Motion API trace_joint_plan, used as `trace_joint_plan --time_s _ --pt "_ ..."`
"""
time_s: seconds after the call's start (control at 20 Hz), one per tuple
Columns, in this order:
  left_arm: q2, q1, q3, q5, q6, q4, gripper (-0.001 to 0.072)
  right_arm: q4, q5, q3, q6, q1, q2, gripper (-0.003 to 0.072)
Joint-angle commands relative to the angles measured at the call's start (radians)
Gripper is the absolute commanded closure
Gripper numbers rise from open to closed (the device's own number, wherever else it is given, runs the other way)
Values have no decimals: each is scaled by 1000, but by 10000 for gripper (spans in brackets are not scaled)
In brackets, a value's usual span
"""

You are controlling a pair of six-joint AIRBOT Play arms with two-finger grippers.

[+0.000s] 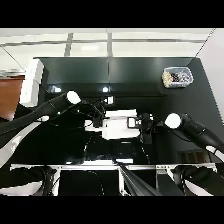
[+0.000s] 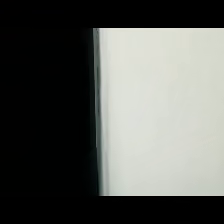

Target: Fold the box and place the chain.

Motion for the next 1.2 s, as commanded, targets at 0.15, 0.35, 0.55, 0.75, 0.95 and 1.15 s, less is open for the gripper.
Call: trace_joint_plan --time_s 0.15,0.35,0.55,0.75,0.95,1.15 --pt "-1 -1 0 -1 0 0 682 -18 -51 72 0 -27 10 -17" --pt "-1 -1 0 -1 0 0 682 14 -87 90 -5 -45 10 -17" --pt "-1 -1 0 -1 0 0 682 68 -93 90 -34 -79 2 -17" --pt "-1 -1 0 -1 0 0 682 122 -52 90 -50 -147 -3 -17" --pt "-1 -1 0 0 0 0 682 324 25 83 -247 -150 -52 -17" --pt "-1 -1 0 -1 0 0 682 392 45 77 -377 -148 -140 -17"
